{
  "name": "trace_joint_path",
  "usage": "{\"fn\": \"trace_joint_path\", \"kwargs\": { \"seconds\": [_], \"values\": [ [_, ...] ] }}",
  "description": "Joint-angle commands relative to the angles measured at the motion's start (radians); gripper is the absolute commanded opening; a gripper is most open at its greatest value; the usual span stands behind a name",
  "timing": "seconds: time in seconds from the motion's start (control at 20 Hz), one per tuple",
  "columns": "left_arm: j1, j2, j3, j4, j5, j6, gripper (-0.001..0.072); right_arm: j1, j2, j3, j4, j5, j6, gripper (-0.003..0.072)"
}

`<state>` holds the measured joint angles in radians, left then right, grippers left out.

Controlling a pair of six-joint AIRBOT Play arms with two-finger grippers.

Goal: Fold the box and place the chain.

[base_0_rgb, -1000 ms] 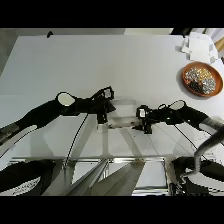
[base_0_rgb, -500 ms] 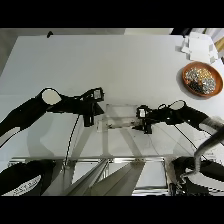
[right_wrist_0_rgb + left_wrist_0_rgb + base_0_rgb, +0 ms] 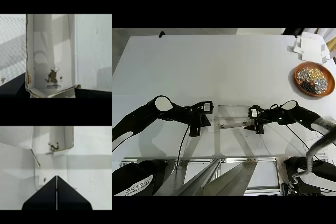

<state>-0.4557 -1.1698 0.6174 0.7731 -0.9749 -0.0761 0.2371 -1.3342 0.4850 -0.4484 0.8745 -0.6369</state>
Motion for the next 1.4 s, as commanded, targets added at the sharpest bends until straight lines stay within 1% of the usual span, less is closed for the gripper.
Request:
{"fn": "trace_joint_path", "kwargs": {
  "seconds": [0.0, 0.1, 0.15, 0.25, 0.3, 0.35, 0.45, 0.6, 0.65, 0.7, 0.85, 0.9, 0.95, 1.0, 1.1, 1.25, 1.35],
  "values": [
    [0.001, 0.000, -0.027, 0.015, 0.000, 0.009, 0.0009, 0.000, 0.000, 0.001, 0.000, 0.000, 0.000, 0.0504],
    [0.000, -0.001, -0.032, 0.048, 0.041, 0.010, 0.0025, 0.000, 0.000, 0.001, 0.000, 0.000, 0.000, 0.0504],
    [0.000, -0.001, -0.033, 0.047, 0.074, 0.020, 0.0103, 0.000, 0.000, 0.001, 0.001, 0.000, 0.000, 0.0504],
    [-0.001, -0.003, -0.033, 0.042, 0.143, 0.071, 0.0296, 0.000, 0.000, 0.001, 0.001, 0.000, 0.000, 0.0504],
    [-0.001, -0.011, -0.033, 0.042, 0.175, 0.088, 0.0348, 0.000, 0.000, 0.001, 0.000, 0.000, 0.000, 0.0504],
    [-0.001, -0.021, -0.033, 0.029, 0.195, 0.109, 0.0349, 0.000, 0.000, 0.001, 0.000, 0.000, 0.000, 0.0504],
    [-0.014, -0.051, -0.033, -0.018, 0.200, 0.178, 0.0340, 0.000, 0.000, 0.001, 0.001, 0.000, 0.000, 0.0504],
    [-0.066, -0.094, -0.033, -0.063, 0.202, 0.342, 0.0303, 0.000, 0.000, 0.001, 0.001, 0.000, 0.000, 0.0504],
    [-0.082, -0.103, -0.033, -0.066, 0.202, 0.391, 0.0234, 0.000, 0.000, 0.001, 0.000, 0.000, 0.000, 0.0504],
    [-0.092, -0.110, -0.033, -0.066, 0.202, 0.414, 0.0187, 0.000, 0.000, 0.001, 0.000, 0.000, 0.000, 0.0504],
    [-0.095, -0.113, -0.033, -0.071, 0.200, 0.412, 0.0187, 0.000, 0.000, 0.001, 0.000, 0.000, 0.000, 0.0504],
    [-0.095, -0.113, -0.033, -0.078, 0.200, 0.411, 0.0165, 0.000, 0.000, 0.001, 0.000, 0.000, 0.000, 0.0504],
    [-0.095, -0.113, -0.033, -0.086, 0.199, 0.412, 0.0103, 0.000, 0.000, 0.001, 0.000, 0.000, 0.000, 0.0504],
    [-0.095, -0.113, -0.033, -0.092, 0.196, 0.412, 0.0075, 0.000, 0.000, 0.001, 0.000, 0.000, 0.000, 0.0504],
    [-0.095, -0.113, -0.033, -0.092, 0.192, 0.411, 0.0075, 0.000, 0.000, 0.001, 0.000, 0.000, 0.000, 0.0504],
    [-0.091, -0.113, -0.033, -0.083, 0.148, 0.398, 0.0067, 0.000, 0.000, 0.001, 0.000, 0.000, 0.000, 0.0504],
    [-0.071, -0.111, -0.033, -0.042, 0.157, 0.309, 0.0070, 0.000, 0.000, 0.001, 0.000, 0.000, 0.000, 0.0504]
  ]
}}
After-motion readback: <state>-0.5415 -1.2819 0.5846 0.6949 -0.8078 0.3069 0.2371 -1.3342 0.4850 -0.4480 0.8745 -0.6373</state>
